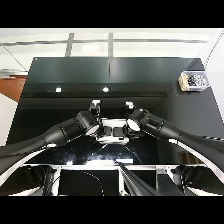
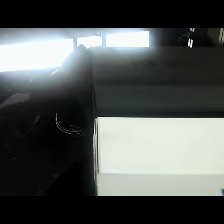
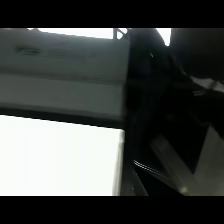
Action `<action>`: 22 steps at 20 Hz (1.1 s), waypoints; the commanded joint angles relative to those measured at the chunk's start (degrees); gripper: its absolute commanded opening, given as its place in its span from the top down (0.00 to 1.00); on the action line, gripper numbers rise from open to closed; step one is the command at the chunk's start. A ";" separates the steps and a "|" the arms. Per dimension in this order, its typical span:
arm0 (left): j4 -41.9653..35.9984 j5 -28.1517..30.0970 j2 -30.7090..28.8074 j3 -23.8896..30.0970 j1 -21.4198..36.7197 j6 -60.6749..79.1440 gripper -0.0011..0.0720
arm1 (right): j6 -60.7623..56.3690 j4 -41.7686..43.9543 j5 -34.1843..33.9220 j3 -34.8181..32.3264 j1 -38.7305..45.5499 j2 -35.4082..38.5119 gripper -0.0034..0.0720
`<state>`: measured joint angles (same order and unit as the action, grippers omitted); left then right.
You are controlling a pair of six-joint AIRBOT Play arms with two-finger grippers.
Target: Fold the box and place the chain.
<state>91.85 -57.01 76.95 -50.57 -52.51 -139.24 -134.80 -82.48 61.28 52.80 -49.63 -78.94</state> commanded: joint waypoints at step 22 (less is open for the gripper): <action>0.04 -0.26 0.02 -0.02 0.04 -0.07 0.95 | 22.12 -26.34 -1.44 -1.14 44.74 29.83 0.05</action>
